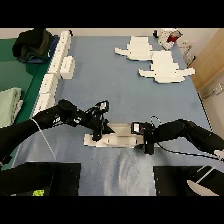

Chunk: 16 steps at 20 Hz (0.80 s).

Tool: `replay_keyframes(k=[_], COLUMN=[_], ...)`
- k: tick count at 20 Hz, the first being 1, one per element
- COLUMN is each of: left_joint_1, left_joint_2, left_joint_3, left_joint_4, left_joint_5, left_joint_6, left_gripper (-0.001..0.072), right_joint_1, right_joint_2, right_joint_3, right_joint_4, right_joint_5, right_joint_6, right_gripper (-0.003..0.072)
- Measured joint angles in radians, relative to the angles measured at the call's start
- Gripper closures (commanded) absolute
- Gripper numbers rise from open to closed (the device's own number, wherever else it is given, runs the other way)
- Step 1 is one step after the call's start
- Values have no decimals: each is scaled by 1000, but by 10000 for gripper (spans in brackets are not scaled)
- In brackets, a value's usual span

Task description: Fold the box.

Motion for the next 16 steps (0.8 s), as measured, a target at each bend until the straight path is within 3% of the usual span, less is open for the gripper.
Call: replay_keyframes(k=[16], left_joint_1=[0], left_joint_2=[0], left_joint_3=[0], left_joint_4=[-2], left_joint_5=[2], left_joint_6=[0], left_gripper=[696], right_joint_1=[0], right_joint_2=[-12], right_joint_3=[0], right_joint_4=[-3], right_joint_5=[-8], right_joint_6=[0], right_gripper=[178])
